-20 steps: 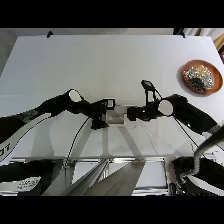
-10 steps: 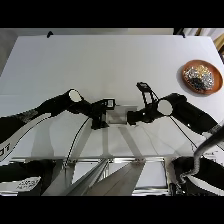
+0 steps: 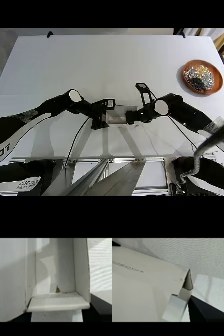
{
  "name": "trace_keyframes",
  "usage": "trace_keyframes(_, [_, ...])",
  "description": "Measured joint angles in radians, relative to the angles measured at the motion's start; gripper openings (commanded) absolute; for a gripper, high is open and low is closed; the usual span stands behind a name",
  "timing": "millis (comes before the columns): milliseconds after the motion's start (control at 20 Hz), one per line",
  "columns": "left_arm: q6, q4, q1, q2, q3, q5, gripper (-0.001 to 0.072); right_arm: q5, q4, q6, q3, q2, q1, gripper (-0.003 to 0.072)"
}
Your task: Fold the box and place the chain.
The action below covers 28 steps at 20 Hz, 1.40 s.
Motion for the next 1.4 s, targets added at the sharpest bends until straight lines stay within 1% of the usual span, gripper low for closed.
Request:
trace_keyframes(350, [-0.002, 0.000, 0.000, 0.000, 0.000, 0.000, 0.0312, -0.012, 0.000, 0.012, 0.002, 0.000, 0.000, 0.0549])
trace_keyframes(500, [0.001, 0.000, 0.000, 0.000, 0.000, 0.000, 0.0312, -0.009, 0.016, -0.011, 0.005, 0.016, 0.000, 0.0575])
trace_keyframes(1250, [0.000, 0.000, 0.000, 0.000, 0.000, 0.001, 0.0312, 0.010, 0.072, -0.012, 0.008, 0.029, -0.050, 0.0572])
trace_keyframes(1300, [0.000, 0.000, 0.000, 0.000, 0.000, 0.001, 0.0312, 0.018, 0.075, -0.025, 0.008, 0.029, -0.051, 0.0570])
trace_keyframes(1350, [0.000, 0.000, 0.000, 0.000, 0.000, 0.000, 0.0312, 0.026, 0.076, -0.034, 0.008, 0.029, -0.051, 0.0552])
trace_keyframes(1400, [0.000, 0.000, 0.000, 0.000, 0.000, 0.000, 0.0312, 0.036, 0.077, -0.042, 0.008, 0.029, -0.052, 0.0517])
